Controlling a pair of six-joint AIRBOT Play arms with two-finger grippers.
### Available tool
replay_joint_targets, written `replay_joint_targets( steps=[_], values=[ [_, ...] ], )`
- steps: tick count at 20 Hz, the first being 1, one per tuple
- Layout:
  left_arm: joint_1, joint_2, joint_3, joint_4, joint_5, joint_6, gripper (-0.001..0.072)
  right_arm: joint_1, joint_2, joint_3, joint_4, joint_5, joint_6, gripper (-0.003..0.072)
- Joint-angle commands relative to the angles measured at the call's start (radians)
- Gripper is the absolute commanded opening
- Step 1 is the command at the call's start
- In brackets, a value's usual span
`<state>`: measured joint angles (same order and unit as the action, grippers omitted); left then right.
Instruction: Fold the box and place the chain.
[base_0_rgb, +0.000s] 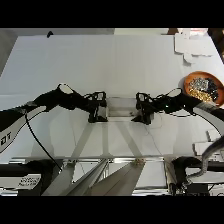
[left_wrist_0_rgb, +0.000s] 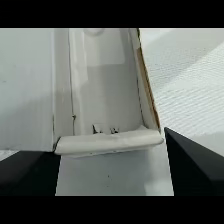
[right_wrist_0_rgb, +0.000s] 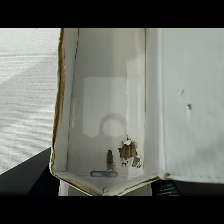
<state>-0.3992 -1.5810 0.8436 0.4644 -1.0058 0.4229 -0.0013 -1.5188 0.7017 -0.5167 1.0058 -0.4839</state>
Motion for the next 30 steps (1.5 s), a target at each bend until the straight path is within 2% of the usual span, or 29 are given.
replay_joint_targets(
  steps=[1, 4, 8, 11, 12, 13, 14, 30],
  values=[
    [-0.031, -0.001, -0.026, -0.004, 0.09, -0.005, 0.0697, 0.0, 0.0, 0.0, 0.0, 0.0, 0.0, 0.0431],
    [-0.051, -0.003, -0.04, -0.02, 0.156, -0.005, 0.0697, 0.0, 0.0, 0.0, 0.0, 0.0, 0.0, 0.0431],
    [-0.051, -0.013, -0.04, -0.133, 0.165, -0.004, 0.0697, 0.0, 0.0, 0.0, 0.0, 0.001, 0.0, 0.0431],
    [-0.051, -0.013, -0.04, -0.135, 0.165, -0.004, 0.0688, 0.0, 0.0, 0.0, 0.0, 0.0, 0.0, 0.0431],
    [-0.051, -0.013, -0.04, -0.135, 0.165, -0.003, 0.059, 0.0, 0.0, 0.0, 0.0, 0.0, 0.0, 0.0431],
    [-0.051, -0.013, -0.04, -0.134, 0.164, -0.003, 0.0398, 0.0, 0.0, 0.0, 0.0, 0.0, 0.0, 0.0431],
    [-0.051, -0.013, -0.04, -0.133, 0.164, -0.003, 0.0284, 0.0, 0.0, 0.0, 0.0, 0.0, 0.0, 0.0431],
    [-0.051, -0.013, -0.04, -0.134, 0.153, -0.004, 0.0276, 0.0, 0.0, 0.0, 0.0, 0.0, 0.0, 0.0431]
  ],
)
